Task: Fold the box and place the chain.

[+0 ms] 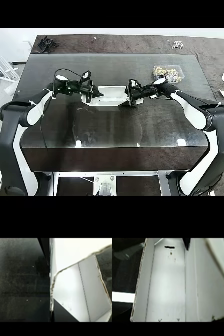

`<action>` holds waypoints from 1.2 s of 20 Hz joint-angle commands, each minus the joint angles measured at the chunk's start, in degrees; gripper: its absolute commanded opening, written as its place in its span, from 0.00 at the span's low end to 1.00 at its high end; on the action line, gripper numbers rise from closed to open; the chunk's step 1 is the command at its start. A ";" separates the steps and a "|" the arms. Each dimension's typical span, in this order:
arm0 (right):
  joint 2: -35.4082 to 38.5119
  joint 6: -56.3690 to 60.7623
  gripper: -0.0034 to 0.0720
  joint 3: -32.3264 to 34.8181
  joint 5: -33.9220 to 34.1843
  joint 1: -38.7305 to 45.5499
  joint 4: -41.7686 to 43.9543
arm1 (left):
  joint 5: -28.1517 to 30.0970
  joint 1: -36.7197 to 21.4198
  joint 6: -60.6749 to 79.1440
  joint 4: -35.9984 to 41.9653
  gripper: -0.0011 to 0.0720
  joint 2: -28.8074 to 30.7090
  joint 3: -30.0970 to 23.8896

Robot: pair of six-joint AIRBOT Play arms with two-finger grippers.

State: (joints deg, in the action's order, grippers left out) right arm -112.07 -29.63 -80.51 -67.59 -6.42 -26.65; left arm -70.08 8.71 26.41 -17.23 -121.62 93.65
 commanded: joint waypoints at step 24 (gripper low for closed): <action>-0.20 0.90 0.81 0.02 0.00 0.17 -0.39 | 0.09 0.02 0.00 0.15 0.04 -0.02 -0.02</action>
State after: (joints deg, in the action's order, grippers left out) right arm -112.22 -28.97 -80.51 -67.57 -6.28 -26.96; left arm -70.06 8.71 26.41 -17.17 -121.62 93.65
